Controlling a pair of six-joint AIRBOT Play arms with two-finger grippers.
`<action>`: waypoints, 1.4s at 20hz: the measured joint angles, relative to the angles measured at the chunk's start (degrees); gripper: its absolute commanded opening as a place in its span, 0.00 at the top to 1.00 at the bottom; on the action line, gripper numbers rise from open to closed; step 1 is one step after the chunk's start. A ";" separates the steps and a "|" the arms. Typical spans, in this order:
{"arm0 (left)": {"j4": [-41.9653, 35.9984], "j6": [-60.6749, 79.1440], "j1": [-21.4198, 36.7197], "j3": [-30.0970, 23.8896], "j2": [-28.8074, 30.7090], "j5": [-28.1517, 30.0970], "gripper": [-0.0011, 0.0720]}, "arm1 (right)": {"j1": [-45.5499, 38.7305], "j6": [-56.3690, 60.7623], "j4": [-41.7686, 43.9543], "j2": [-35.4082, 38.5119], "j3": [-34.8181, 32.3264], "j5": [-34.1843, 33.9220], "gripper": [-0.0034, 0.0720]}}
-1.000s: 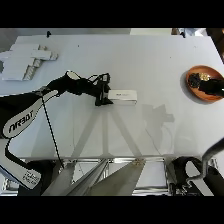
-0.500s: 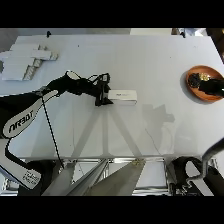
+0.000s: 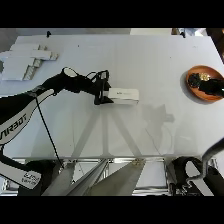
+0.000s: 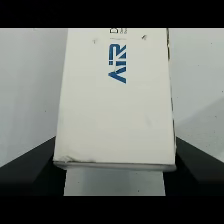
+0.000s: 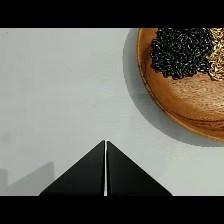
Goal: Fold the box and place the chain.
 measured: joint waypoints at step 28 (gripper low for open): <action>8.48 -31.43 30.60 0.00 18.14 15.23 0.80 | 0.00 0.00 -0.02 0.00 0.02 -0.02 0.94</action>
